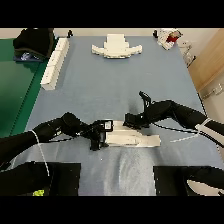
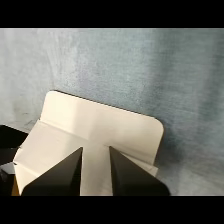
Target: Fold the box.
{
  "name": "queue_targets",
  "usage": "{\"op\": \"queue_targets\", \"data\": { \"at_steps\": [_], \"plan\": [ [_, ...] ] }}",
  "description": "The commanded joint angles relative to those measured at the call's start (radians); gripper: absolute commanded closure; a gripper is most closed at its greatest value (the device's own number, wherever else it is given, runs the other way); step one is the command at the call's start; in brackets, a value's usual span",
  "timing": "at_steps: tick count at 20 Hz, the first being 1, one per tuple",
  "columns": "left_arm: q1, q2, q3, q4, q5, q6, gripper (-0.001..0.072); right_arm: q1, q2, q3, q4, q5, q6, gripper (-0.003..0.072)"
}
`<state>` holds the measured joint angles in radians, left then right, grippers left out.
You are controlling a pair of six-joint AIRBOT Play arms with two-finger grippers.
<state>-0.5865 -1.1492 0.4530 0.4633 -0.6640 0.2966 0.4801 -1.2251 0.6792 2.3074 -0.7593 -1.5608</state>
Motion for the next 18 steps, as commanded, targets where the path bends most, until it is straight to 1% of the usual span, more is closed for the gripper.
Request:
{"op": "queue_targets", "data": {
  "at_steps": [1,5,8,10,13,14,15,17,18],
  "plan": [
    [0.000,0.001,0.000,0.001,0.000,0.002,0.0210,0.000,0.003,0.002,-0.003,-0.003,-0.018,0.0420],
    [0.000,0.001,0.000,0.001,0.000,0.002,0.0210,0.000,0.090,0.034,-0.026,-0.028,-0.077,0.0421],
    [0.000,0.001,0.000,0.001,0.000,0.002,0.0210,0.000,0.216,0.052,-0.124,-0.107,-0.127,0.0421],
    [0.000,0.001,0.000,0.001,0.000,0.002,0.0210,0.000,0.306,0.049,-0.170,-0.206,-0.201,0.0421],
    [0.000,0.001,0.000,0.001,0.000,0.002,0.0210,0.021,0.420,0.023,-0.180,-0.415,-0.414,0.0420],
    [0.000,0.001,0.000,0.001,0.000,0.002,0.0210,0.040,0.455,0.000,-0.189,-0.465,-0.457,0.0415],
    [0.000,0.001,0.000,0.001,0.000,0.002,0.0210,0.060,0.484,-0.026,-0.208,-0.484,-0.486,0.0356],
    [0.000,0.001,0.000,0.001,0.000,0.002,0.0210,0.101,0.528,-0.075,-0.310,-0.475,-0.540,0.0210],
    [0.000,0.001,0.000,0.001,0.000,0.002,0.0210,0.110,0.533,-0.091,-0.368,-0.468,-0.573,0.0189]
  ]
}}
